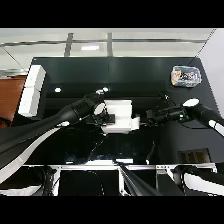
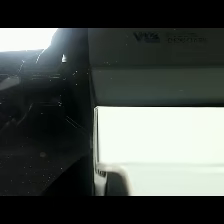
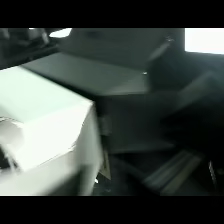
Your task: Fold the box and place the chain.
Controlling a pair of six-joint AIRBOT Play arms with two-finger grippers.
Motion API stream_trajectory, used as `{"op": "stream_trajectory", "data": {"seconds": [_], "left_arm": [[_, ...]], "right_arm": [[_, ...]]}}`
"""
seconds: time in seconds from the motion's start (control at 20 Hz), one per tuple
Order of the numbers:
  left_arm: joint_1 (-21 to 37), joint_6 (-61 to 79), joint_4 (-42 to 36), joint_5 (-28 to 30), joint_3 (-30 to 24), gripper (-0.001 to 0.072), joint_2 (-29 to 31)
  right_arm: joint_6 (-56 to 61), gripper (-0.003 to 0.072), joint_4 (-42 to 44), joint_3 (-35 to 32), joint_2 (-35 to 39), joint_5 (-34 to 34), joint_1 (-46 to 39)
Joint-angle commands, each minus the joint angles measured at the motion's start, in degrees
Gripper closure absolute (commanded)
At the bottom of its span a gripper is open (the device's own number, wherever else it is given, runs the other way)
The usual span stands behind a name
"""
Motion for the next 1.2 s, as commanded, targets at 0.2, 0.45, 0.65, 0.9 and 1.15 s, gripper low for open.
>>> {"op": "stream_trajectory", "data": {"seconds": [0.2,0.45,0.65,0.9,1.15], "left_arm": [[0.04,0.0,0.02,0.07,0.04,0.0681,-0.04],[0.04,0.0,0.02,0.04,0.04,0.068,-0.04],[0.04,0.0,0.02,0.04,0.04,0.0681,-0.04],[0.04,0.0,0.02,0.02,0.04,0.068,-0.04],[0.04,0.0,0.02,0.02,0.04,0.0681,-0.04]], "right_arm": [[-0.9,0.0093,1.05,6.97,-0.68,6.29,4.0],[2.14,0.0326,-2.29,8.17,-0.68,1.75,10.25],[9.84,0.0326,-11.23,11.54,-0.68,-0.28,13.84],[18.84,0.0326,-18.69,13.09,-0.68,-3.37,19.15],[30.56,0.0326,-29.22,16.24,-0.7,-5.88,25.16]]}}
